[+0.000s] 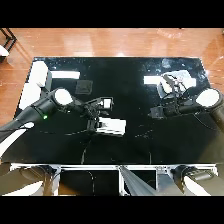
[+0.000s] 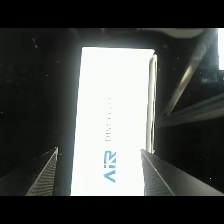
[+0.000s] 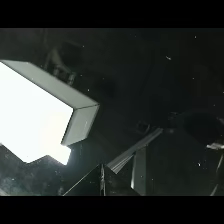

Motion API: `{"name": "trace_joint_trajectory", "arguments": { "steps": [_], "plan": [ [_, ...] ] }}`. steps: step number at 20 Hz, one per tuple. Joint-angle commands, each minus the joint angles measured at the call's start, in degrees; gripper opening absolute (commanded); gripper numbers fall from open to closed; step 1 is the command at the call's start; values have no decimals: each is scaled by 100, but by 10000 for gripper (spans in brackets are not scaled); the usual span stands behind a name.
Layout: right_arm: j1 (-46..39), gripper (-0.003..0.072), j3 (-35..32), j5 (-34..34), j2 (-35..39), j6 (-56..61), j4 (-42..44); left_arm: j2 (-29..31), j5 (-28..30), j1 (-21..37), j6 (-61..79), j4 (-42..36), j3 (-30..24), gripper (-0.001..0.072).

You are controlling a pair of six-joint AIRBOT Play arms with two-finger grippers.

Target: Fold the box and place the chain.

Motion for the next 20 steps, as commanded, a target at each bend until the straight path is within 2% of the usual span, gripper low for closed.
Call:
{"name": "trace_joint_trajectory", "arguments": {
  "steps": [1, 7, 12, 20],
  "plan": [
    [-4, 19, -2, -155, 4, 4, -7, -96, -52, -114, 129, 20, 2, 631],
    [-4, 19, -2, -190, 4, 4, -11, -96, -90, -155, -260, 74, 2, 636],
    [-4, 19, -2, -190, 4, 4, -11, -96, 107, -155, -505, 223, -28, 639],
    [-4, 19, -2, -236, 4, 4, -11, -160, -46, -160, -503, 223, -33, 636]
  ]
}}
